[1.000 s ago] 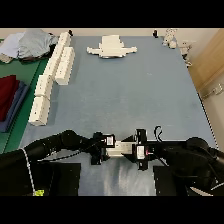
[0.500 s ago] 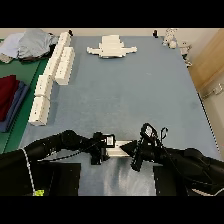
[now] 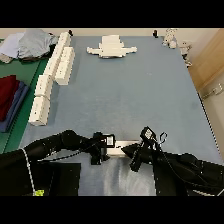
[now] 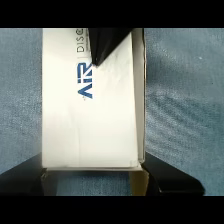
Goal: Fold the box.
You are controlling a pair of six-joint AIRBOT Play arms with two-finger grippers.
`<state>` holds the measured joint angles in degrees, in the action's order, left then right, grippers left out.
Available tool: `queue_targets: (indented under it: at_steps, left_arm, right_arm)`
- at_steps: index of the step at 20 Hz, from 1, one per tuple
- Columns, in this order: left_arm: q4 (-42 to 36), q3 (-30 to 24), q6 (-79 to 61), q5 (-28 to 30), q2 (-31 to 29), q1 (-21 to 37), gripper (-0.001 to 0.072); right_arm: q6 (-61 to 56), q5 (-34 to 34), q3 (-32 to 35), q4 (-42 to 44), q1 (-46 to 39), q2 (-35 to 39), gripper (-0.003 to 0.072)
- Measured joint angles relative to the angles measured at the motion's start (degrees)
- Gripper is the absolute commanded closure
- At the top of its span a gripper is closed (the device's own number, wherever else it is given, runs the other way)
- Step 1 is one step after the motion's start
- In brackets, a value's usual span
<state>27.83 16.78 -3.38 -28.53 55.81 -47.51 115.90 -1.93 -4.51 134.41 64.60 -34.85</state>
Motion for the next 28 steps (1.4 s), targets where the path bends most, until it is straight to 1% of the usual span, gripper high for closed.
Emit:
queue_targets:
  at_steps: [9,19,24,26,28]
  left_arm:
    - [0.00,0.00,0.00,0.00,0.00,0.00,0.0335]
    - [0.00,0.00,-0.02,0.00,0.00,0.00,0.0335]
    - [0.00,0.00,0.00,-0.02,0.00,0.00,0.0335]
    - [0.00,0.00,-0.02,0.00,0.00,0.00,0.0335]
    - [0.00,0.00,-0.02,0.00,0.00,0.00,0.0335]
  right_arm:
    - [-0.87,0.70,0.22,0.00,0.11,-3.13,0.0684]
    - [-0.96,0.35,0.17,-0.26,0.11,-3.54,0.0683]
    - [-0.96,0.00,-0.17,-1.40,0.09,0.22,0.0683]
    - [-0.92,2.32,-0.46,-2.97,0.09,2.54,0.0683]
    - [-0.85,3.06,-0.55,-5.53,-0.13,4.22,0.0682]
